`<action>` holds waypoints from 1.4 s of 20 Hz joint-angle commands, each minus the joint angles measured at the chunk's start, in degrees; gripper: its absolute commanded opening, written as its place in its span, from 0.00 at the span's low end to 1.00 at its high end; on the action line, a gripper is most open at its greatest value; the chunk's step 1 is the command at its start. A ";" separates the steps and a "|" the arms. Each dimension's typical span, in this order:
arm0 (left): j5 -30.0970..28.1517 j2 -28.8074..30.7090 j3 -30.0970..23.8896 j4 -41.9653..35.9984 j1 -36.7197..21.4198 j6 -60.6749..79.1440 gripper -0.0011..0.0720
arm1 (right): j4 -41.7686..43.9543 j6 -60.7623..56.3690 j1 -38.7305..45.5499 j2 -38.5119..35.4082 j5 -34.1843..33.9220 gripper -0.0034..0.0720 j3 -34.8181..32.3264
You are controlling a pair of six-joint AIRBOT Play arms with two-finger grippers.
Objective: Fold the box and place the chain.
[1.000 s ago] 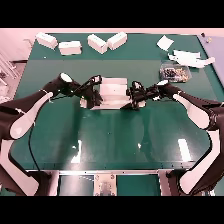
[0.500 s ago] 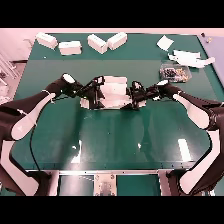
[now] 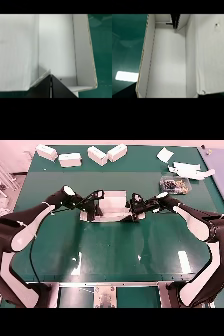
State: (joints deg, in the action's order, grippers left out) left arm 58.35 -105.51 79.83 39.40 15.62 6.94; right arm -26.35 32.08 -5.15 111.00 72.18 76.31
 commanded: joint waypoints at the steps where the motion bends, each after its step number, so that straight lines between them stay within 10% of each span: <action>1: 4.22 0.07 0.00 -1.99 -2.51 3.04 0.05 | 0.00 -0.11 0.00 0.00 -0.11 0.80 -0.02; 10: 8.57 3.23 0.04 -10.78 -10.95 -0.09 0.04 | 0.00 -0.11 0.00 0.00 -0.11 0.80 -0.02; 21: 14.82 6.67 -0.28 -1.97 -20.61 -52.17 0.04 | 0.00 -0.11 0.00 0.00 -0.11 0.80 -0.02; 28: 13.81 6.58 -10.86 -1.38 -21.31 -56.68 0.04 | 0.00 -0.11 0.00 0.00 -0.11 0.80 -0.02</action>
State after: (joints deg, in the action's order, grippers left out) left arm 73.10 -98.89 72.42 36.56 -5.15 -46.61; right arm -26.35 31.97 -5.15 111.00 72.05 76.31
